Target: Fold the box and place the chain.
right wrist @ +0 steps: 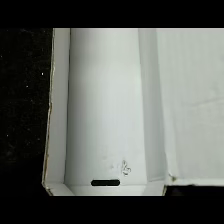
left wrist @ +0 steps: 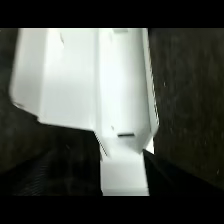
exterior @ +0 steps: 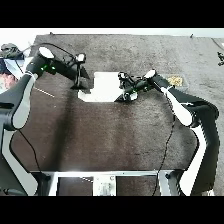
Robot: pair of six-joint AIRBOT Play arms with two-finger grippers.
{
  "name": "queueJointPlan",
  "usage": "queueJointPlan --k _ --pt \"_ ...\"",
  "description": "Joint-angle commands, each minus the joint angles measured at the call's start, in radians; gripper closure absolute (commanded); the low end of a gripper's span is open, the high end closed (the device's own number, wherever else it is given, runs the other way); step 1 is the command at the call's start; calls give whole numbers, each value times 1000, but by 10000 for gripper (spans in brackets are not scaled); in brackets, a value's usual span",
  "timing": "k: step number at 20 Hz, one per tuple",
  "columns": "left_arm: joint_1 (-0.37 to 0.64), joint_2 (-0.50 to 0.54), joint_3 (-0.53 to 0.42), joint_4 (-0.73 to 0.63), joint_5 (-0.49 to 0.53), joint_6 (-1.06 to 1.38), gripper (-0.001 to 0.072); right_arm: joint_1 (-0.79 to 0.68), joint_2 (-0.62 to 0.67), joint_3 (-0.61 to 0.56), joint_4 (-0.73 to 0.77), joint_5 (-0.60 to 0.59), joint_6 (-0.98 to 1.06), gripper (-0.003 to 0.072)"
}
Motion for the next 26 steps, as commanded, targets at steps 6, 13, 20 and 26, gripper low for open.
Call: queueJointPlan --k 6,13,20,26 --pt "-51 4 -170 95 194 21 38 0 0 0 1 0 0 145" --pt "-90 3 -177 92 238 -13 39 0 0 0 1 0 0 146" --pt "-91 3 -177 98 214 -42 200 0 0 0 1 0 1 146" --pt "-126 1 -177 82 209 -40 557 0 0 0 1 1 1 146"
